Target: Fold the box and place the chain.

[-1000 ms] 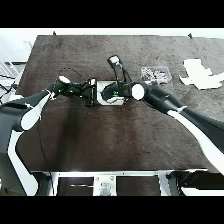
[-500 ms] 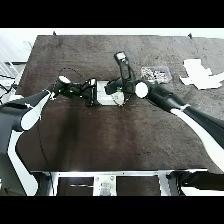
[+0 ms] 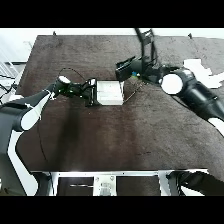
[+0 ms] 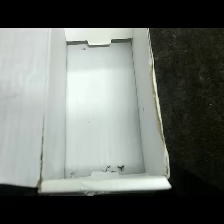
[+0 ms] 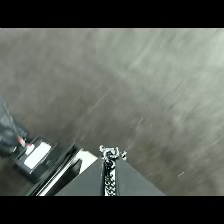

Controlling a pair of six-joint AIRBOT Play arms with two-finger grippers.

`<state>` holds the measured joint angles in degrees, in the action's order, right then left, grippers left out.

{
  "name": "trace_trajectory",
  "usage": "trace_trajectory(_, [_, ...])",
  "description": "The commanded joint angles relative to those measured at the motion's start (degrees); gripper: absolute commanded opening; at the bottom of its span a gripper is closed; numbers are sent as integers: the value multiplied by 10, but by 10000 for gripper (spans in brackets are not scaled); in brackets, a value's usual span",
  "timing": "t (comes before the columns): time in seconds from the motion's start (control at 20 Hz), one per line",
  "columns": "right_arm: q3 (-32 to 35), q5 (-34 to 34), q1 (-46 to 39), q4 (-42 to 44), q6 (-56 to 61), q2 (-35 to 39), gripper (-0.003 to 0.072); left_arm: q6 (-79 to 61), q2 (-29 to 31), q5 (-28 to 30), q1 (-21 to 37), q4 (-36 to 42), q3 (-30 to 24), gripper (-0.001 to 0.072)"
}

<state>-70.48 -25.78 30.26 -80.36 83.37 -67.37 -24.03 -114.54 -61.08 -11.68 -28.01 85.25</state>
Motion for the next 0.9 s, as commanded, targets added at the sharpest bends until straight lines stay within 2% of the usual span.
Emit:
trace_trajectory(0.0, [-7,2,-19,-28,0,45,11,0,0,0,0,0,0,623])
trace_trajectory(0.15, [-7,2,-17,-12,11,31,10,0,0,0,0,0,0,623])
trace_trajectory(0.5, [-7,21,26,50,10,-69,11,0,0,0,0,0,0,623])
trace_trajectory(0.85, [10,27,43,64,10,-148,10,0,0,0,0,0,0,623])
